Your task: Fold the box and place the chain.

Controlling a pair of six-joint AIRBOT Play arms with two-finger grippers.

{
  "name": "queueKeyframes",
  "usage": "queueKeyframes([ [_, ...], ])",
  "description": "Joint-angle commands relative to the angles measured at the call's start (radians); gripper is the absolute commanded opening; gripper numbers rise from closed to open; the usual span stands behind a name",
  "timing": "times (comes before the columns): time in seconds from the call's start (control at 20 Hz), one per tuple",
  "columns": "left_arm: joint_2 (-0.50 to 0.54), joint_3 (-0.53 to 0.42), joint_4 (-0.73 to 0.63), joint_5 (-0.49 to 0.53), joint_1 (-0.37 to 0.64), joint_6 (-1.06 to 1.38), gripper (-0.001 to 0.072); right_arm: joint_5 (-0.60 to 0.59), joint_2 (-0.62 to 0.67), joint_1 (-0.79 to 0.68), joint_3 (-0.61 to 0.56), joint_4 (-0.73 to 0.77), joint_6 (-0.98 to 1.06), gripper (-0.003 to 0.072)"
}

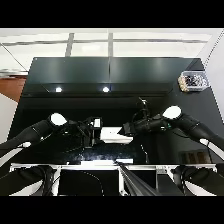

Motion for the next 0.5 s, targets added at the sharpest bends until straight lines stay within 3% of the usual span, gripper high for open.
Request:
queueKeyframes([
  [0.0,-0.001,0.0,0.0,0.0,0.0,0.0,0.0385,-0.048,-0.052,0.027,-0.003,0.01,0.0,0.0029],
  [0.45,-0.001,0.0,0.0,0.0,0.0,0.0,0.0385,-0.071,-0.053,0.026,-0.003,-0.004,0.0,0.003],
])
